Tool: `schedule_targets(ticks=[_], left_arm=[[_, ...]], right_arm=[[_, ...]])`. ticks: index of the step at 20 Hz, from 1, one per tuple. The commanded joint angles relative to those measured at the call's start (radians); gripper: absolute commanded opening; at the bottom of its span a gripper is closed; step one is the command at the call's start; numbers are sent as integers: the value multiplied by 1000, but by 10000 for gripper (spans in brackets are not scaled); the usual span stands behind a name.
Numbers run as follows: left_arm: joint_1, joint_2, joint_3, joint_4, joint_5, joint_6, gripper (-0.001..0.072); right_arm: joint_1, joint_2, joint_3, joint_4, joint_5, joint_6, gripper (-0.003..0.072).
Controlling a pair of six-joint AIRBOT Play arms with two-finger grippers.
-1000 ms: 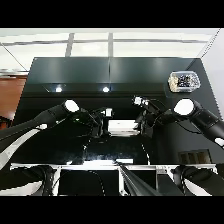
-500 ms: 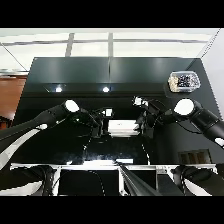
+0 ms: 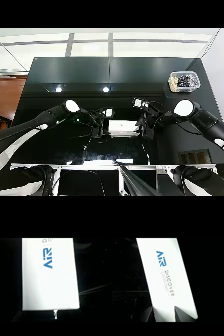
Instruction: Fold the box and place the chain.
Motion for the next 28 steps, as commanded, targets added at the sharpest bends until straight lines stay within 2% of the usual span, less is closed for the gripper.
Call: schedule_targets(ticks=[1, 4, 7, 8, 9, 12, 14, 19, 28], left_arm=[[0, 0, 0, 0, 0, 1, 557], [0, 0, 0, 0, 0, 1, 557], [0, 0, 0, 0, 0, 1, 557], [0, 0, 0, 0, 0, 1, 557], [0, 0, 0, 0, 1, 1, 557], [0, 0, 0, 0, 1, 1, 557], [0, 0, 0, 0, 1, 1, 557], [0, 0, 0, -1, -3, 1, 557], [0, 0, 0, -1, -3, 1, 558]], right_arm=[[-6, 17, 26, 0, 31, 59, 309], [-51, 71, 78, 4, 114, 195, 318], [-134, 106, 72, 8, 217, 417, 315], [-158, 106, 47, 29, 246, 475, 198], [-173, 106, 13, 84, 257, 475, 22], [-175, 98, -105, 397, 179, 437, 17], [-157, 75, -142, 521, 114, 430, 18], [-115, -18, -143, 525, -12, 485, 18], [-109, -127, -143, 396, -54, 497, 18]])
